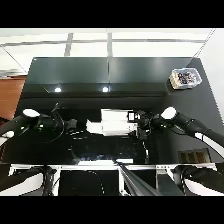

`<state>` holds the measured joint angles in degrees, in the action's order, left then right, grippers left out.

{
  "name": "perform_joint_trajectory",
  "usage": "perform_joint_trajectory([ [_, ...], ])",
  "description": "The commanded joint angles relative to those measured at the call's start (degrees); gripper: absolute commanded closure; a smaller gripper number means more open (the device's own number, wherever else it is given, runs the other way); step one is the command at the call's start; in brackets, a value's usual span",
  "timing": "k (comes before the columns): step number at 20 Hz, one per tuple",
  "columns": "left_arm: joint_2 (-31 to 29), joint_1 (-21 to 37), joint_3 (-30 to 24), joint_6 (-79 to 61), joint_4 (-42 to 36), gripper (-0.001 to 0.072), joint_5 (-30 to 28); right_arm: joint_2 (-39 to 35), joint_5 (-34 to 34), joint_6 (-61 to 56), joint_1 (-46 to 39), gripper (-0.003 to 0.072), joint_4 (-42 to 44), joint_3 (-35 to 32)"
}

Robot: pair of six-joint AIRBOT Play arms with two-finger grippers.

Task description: Fold the box and place the chain.

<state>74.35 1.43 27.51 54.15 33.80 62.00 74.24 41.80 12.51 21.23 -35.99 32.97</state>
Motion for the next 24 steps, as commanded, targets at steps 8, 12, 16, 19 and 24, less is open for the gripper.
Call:
perform_joint_trajectory([
  [8, 8.24, -6.93, 7.28, -1.51, -4.33, 0.0684, 3.02, -0.04, 0.02, -0.02, -0.02, 0.0249, 0.02, -0.02],
  [12, 8.22, -6.01, 7.85, -3.28, -3.41, 0.0684, 4.96, -0.04, 0.02, -0.02, -0.04, 0.0249, 0.02, -0.02],
  [16, 8.2, -2.49, 8.92, -2.91, 2.29, 0.0686, 4.07, -0.04, 0.02, -0.02, -0.04, 0.0249, 0.02, -0.02],
  [19, 8.22, -2.82, 8.41, -0.92, 2.21, 0.0686, -0.33, -0.04, 0.02, -0.02, -0.04, 0.0249, 0.02, -0.02],
  [24, 8.26, -9.68, 8.41, -0.92, 1.49, 0.0685, -1.68, -0.04, 0.02, -0.02, -0.02, 0.0249, 0.02, -0.02],
])
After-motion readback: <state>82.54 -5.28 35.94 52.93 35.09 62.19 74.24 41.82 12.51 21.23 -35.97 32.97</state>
